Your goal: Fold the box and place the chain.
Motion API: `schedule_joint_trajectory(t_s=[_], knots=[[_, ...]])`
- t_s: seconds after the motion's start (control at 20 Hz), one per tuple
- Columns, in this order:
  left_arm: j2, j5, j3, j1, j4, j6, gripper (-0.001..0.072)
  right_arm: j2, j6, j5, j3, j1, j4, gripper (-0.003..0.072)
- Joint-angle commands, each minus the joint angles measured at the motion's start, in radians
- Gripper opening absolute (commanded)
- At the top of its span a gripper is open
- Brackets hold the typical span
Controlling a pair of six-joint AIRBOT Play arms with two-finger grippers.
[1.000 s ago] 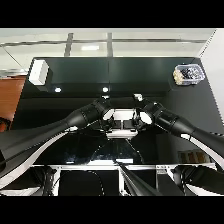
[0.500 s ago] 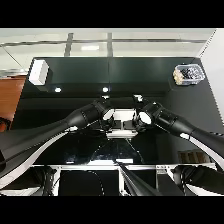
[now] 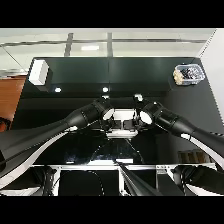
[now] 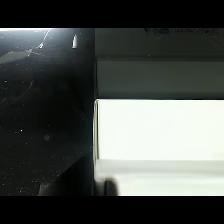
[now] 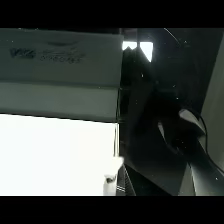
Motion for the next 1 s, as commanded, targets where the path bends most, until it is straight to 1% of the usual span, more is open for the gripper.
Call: schedule_joint_trajectory(t_s=[0.0,0.15,0.3,0.4,0.45,0.5,0.55,0.65,0.7,0.75,0.8,0.9,0.95], knots=[[0.0,-0.003,0.0,0.001,-0.002,-0.001,0.0028,0.037,-0.017,0.025,0.002,0.001,0.004,0.0324],[0.0,-0.003,0.0,0.001,-0.001,0.0,0.0028,0.145,-0.045,0.097,0.002,0.001,-0.021,0.0317],[0.0,-0.003,0.0,0.001,-0.002,-0.001,0.0028,0.295,-0.046,0.15,0.002,0.0,-0.119,0.0318],[0.0,-0.003,0.0,0.001,-0.001,-0.001,0.0028,0.402,-0.063,0.156,0.002,-0.001,-0.197,0.0318],[0.0,-0.003,0.0,0.001,-0.001,-0.001,0.0028,0.446,-0.069,0.156,0.002,-0.001,-0.254,0.0318],[0.0,-0.003,0.0,0.001,-0.001,-0.001,0.0028,0.482,-0.069,0.156,0.002,-0.001,-0.344,0.0318],[0.0,-0.003,0.0,0.001,-0.001,-0.001,0.0028,0.505,-0.074,0.168,0.002,-0.001,-0.473,0.0318],[0.0,-0.003,0.0,0.001,-0.002,-0.001,0.0028,0.51,-0.117,0.212,-0.002,-0.016,-0.693,0.0318],[0.0,-0.003,0.0,0.001,-0.001,-0.001,0.0028,0.51,-0.137,0.203,-0.007,-0.045,-0.759,0.0317],[0.0,-0.003,0.0,0.001,-0.002,-0.001,0.0028,0.51,-0.137,0.169,-0.019,-0.094,-0.808,0.0318],[0.0,-0.003,0.0,0.001,-0.002,-0.001,0.0028,0.51,-0.136,0.111,-0.036,-0.156,-0.819,0.0318],[0.0,-0.003,0.0,0.001,-0.002,-0.001,0.0028,0.509,-0.081,-0.059,-0.09,-0.314,-0.802,0.032],[0.0,-0.003,0.0,0.001,-0.001,-0.001,0.0028,0.503,-0.058,-0.161,-0.128,-0.402,-0.787,0.0407]])
